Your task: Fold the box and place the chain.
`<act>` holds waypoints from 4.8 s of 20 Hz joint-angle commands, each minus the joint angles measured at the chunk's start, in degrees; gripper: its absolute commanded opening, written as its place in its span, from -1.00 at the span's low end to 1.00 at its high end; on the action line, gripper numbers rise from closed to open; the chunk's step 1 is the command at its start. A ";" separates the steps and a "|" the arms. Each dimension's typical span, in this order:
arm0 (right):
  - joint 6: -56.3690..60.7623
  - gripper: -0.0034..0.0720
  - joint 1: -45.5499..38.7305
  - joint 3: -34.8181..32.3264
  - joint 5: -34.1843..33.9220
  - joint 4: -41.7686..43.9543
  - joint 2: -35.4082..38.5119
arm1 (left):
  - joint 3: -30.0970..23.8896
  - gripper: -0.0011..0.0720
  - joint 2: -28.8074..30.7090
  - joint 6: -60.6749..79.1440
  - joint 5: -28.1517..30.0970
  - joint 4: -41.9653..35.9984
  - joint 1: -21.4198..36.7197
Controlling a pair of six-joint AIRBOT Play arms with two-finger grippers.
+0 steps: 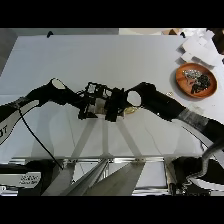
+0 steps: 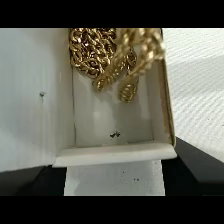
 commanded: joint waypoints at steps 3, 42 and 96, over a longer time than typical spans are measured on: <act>0.68 0.07 -0.04 0.24 5.44 -1.07 0.59 | 0.04 -0.05 0.02 0.02 0.00 0.02 0.04; -39.45 -0.88 -25.68 -5.35 15.52 -3.78 -8.44 | 0.04 -0.05 0.02 0.02 0.00 0.02 0.04; -15.52 0.15 -23.02 1.40 23.30 7.65 11.78 | 0.04 -0.05 0.02 0.02 0.02 0.02 0.04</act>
